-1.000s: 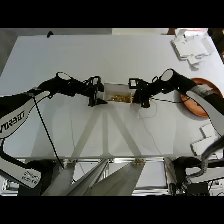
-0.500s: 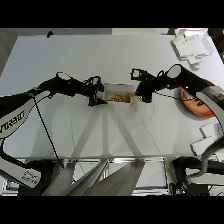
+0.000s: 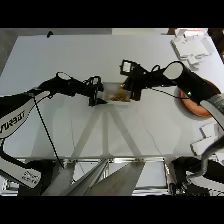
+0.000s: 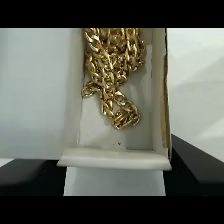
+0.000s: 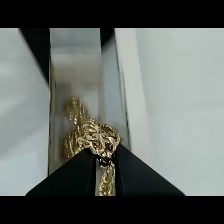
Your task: Fold the box and place the chain.
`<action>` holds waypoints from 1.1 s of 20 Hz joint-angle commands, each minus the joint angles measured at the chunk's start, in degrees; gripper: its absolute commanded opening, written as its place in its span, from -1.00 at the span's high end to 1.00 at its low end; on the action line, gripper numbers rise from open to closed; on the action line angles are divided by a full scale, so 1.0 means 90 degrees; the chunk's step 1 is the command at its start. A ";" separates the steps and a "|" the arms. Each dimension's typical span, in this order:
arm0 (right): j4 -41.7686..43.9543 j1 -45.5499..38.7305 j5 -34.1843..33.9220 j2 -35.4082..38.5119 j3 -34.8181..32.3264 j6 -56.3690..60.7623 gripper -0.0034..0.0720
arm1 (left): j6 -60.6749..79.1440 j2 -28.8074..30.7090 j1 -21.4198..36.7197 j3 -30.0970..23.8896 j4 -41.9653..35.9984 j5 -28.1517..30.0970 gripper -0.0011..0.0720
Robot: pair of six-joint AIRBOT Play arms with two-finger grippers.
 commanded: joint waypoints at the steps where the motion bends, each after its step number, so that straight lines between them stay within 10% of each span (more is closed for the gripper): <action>1: 0.0034 0.0571 -0.1122 0.0017 0.0034 0.0330 0.88 | -0.0005 0.0002 0.0007 0.0005 0.0002 -0.0010 -0.06; 9: -0.0763 0.0716 -0.1307 -0.0129 0.0034 0.1326 0.86 | -0.0005 0.0002 0.0007 0.0005 0.0002 -0.0012 -0.06; 13: -0.1367 0.0707 -0.1294 -0.0129 0.0034 0.1795 -0.04 | -0.0005 0.0002 0.0007 0.0005 0.0000 -0.0010 -0.06; 22: -0.0270 0.0087 0.0763 0.0185 0.0032 0.1797 -0.03 | -0.0005 0.0002 0.0007 0.0005 0.0000 -0.0010 -0.06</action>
